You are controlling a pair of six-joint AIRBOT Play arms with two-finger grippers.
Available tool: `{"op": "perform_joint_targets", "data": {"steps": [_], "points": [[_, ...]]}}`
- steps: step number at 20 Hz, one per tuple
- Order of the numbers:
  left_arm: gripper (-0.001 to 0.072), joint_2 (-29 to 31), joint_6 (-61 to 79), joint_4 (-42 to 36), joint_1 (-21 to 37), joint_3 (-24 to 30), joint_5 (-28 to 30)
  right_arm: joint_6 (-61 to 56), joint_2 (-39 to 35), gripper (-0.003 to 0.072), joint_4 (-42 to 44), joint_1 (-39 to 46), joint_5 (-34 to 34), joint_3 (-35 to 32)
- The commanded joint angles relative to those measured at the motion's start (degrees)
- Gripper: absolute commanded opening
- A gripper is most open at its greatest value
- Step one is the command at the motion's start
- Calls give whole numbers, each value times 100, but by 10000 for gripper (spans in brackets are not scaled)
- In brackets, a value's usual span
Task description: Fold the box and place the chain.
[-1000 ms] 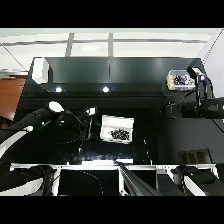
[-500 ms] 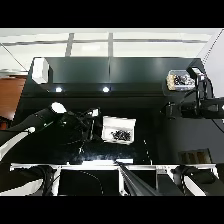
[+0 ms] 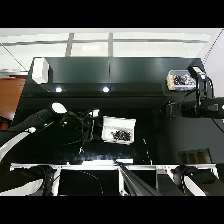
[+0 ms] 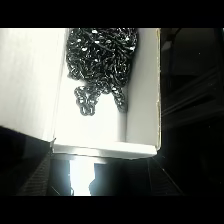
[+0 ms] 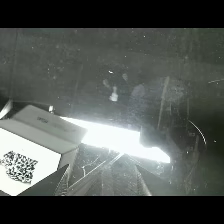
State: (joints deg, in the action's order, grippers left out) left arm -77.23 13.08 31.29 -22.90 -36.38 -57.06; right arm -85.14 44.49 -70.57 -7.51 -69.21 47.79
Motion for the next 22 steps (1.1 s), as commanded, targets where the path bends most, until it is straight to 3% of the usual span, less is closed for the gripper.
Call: {"op": "perform_joint_targets", "data": {"steps": [1,9,12,16,22], "points": [[709,2,24,-96,-2,-11,9,0,-2,489,2,0,15,-2],[710,2,98,-201,-13,-13,-31,0,-2,490,2,0,17,-2],[710,4,173,-173,-264,-13,-24,0,-2,489,2,0,17,-2],[709,15,-2,-181,-420,-20,284,0,-2,489,2,0,15,-2],[707,15,-9,-203,-422,-20,308,2,-2,489,2,0,13,-4]]}}
